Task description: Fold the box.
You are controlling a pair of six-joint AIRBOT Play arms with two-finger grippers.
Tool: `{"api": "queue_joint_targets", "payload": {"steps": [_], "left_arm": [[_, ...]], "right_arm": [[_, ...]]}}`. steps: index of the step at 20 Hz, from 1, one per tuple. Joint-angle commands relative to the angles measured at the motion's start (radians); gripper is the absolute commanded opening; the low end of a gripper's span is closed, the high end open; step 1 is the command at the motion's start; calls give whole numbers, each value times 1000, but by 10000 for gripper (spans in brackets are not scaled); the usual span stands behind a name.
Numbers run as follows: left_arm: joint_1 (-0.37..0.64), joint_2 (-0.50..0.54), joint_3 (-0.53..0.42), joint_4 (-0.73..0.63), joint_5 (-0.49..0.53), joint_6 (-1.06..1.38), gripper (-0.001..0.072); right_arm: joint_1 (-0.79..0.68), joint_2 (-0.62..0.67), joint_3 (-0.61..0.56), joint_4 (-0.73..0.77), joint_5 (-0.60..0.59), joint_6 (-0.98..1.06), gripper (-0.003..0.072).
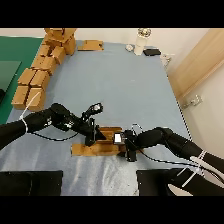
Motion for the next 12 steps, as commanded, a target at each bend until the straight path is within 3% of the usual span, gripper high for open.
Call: {"api": "queue_joint_targets", "payload": {"steps": [1, 12], "left_arm": [[0, 0, 0, 0, 2, 0, 12], [0, 0, 0, 0, 2, 0, 12]], "right_arm": [[1, -5, 0, 2, -4, 1, 473], [1, -2, 0, -6, 1, 0, 473]]}}
